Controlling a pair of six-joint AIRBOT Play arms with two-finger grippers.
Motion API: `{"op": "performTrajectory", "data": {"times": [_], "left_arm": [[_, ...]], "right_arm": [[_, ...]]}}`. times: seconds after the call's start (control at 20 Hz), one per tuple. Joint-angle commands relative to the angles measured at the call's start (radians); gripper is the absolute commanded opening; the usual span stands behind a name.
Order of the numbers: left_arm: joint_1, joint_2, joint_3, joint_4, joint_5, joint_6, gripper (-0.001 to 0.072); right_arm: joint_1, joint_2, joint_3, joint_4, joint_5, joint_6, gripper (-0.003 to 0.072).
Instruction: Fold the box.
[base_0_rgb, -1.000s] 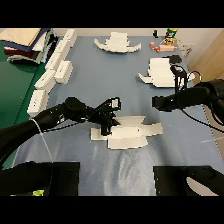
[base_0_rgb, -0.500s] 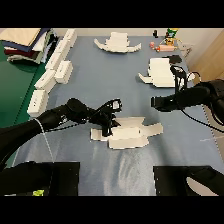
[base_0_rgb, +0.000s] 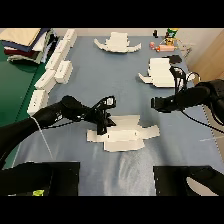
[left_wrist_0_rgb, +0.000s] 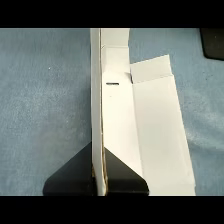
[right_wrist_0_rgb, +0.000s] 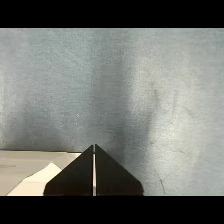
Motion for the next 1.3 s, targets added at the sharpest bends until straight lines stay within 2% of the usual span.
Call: {"op": "performTrajectory", "data": {"times": [0.0,0.6,0.8,1.05,1.25], "left_arm": [[0.022,0.005,0.001,-0.026,-0.068,0.069,0.0013],[0.013,-0.022,-0.029,-0.035,-0.079,0.058,0.0013],[0.014,-0.021,-0.033,-0.032,-0.08,-0.016,0.0013],[0.014,-0.021,-0.032,-0.032,-0.079,-0.016,0.0013],[0.014,-0.021,-0.032,-0.033,-0.084,-0.016,0.0013]], "right_arm": [[0.0,0.001,0.0,0.0,-0.002,-0.003,0.0015],[0.0,0.001,0.0,0.003,-0.005,-0.003,0.0015],[0.002,0.001,0.0,0.003,-0.018,-0.004,0.0014],[0.004,0.005,0.0,0.056,-0.098,-0.085,0.0001],[0.111,0.072,-0.04,0.055,-0.22,-0.119,0.0]]}}
